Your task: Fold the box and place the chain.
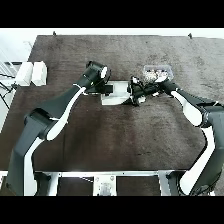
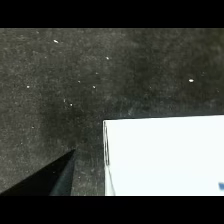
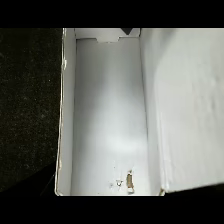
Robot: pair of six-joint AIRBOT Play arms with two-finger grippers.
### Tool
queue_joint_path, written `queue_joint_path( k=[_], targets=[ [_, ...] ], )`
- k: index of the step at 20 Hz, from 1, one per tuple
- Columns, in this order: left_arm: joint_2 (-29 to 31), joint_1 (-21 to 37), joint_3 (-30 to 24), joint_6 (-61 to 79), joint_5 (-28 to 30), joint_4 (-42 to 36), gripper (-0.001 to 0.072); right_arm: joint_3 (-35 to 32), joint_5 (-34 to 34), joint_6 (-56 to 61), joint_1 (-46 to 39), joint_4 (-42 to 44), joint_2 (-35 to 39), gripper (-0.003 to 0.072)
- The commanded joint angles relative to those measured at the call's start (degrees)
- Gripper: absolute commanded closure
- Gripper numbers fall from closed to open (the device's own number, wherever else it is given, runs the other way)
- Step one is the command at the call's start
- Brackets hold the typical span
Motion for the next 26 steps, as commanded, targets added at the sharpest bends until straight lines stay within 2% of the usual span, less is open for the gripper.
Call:
queue_joint_path(
  k=[1, 2, 3, 8, 12, 15, 16, 17, 19, 20, 21, 22, 24, 26],
  targets=[
    [0.7, 0.0, 0.3, 2.6, -1.5, -1.4, 0.0247, 0.0, 0.0, 0.0, 0.0, 0.1, 0.0, 0.0268],
    [1.4, 0.0, 0.2, 3.2, -1.8, -1.4, 0.0184, 0.0, 0.0, 0.0, 0.0, 0.1, 0.0, 0.0268],
    [2.5, 0.0, 0.2, 4.1, -2.2, -1.5, 0.0158, 0.0, 0.0, 0.0, 0.0, 0.1, 0.0, 0.0268],
    [9.1, 0.1, 0.2, 11.8, -3.5, -1.2, 0.0157, 0.0, 0.0, 0.0, 0.0, 0.1, 0.0, 0.0268],
    [14.8, 0.1, -0.3, 31.0, -4.3, 0.4, 0.0158, 0.0, 0.0, 0.0, 0.0, 0.1, 0.0, 0.0268],
    [19.0, 0.8, -3.1, 38.2, -0.5, 2.2, 0.0161, 0.0, 0.0, 0.0, 0.0, 0.1, 0.0, 0.0268],
    [19.9, 1.4, -4.4, 38.4, 0.0, 1.9, 0.0210, 0.0, 0.0, 0.0, 0.0, 0.1, 0.0, 0.0268],
    [20.3, 2.1, -5.4, 39.7, 0.0, 1.6, 0.0353, 0.0, 0.1, 0.0, 0.0, 0.1, 0.0, 0.0268],
    [21.0, 3.7, -7.2, 43.3, 1.7, -1.1, 0.0350, 0.0, 0.1, 0.0, 0.0, 0.1, 0.0, 0.0268],
    [21.2, 4.9, -7.8, 47.6, 2.1, -4.8, 0.0348, 0.0, 0.1, 0.0, 0.0, 0.1, 0.0, 0.0268],
    [21.4, 6.2, -8.1, 51.8, 2.4, -10.1, 0.0271, 0.0, 0.1, 0.0, 0.0, 0.1, 0.0, 0.0268],
    [21.6, 7.8, -8.5, 56.9, 2.5, -16.2, 0.0086, 0.0, 0.1, 0.0, 0.0, 0.1, 0.0, 0.0268],
    [21.6, 11.4, -8.7, 67.5, 1.6, -27.6, 0.0076, 0.0, 0.1, 0.0, 0.0, 0.1, 0.0, 0.0268],
    [21.5, 14.6, -10.2, 76.1, 1.9, -31.6, 0.0076, 0.0, 0.1, 0.0, 0.0, 0.1, 0.0, 0.0268]
  ],
)
